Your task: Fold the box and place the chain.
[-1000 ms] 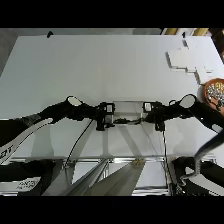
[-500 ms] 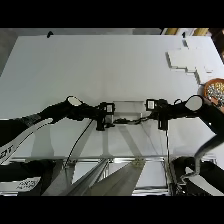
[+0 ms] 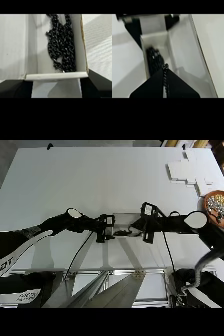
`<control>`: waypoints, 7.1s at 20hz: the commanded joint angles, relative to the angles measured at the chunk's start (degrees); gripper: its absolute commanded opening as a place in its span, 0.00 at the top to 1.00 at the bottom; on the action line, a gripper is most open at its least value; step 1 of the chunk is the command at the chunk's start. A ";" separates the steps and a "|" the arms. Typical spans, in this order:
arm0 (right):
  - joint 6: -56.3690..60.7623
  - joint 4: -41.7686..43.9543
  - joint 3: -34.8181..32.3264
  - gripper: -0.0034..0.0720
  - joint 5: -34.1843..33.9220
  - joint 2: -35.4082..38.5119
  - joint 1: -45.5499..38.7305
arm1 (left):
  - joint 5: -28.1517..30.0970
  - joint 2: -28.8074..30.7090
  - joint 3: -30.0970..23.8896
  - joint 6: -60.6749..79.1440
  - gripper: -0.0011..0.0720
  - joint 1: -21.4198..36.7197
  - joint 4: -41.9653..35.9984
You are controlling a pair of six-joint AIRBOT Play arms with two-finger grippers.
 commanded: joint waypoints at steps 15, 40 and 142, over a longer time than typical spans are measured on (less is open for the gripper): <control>0.79 -6.03 0.11 0.65 0.33 0.46 -6.08 | 0.02 0.02 0.00 0.00 0.97 0.00 0.00; -17.29 -9.79 0.07 0.75 9.20 -16.04 -16.55 | 0.02 0.02 0.00 0.00 0.97 0.00 0.00; 8.52 5.49 -2.03 0.94 -12.61 2.60 7.63 | 0.02 0.02 0.00 0.00 0.97 0.00 0.00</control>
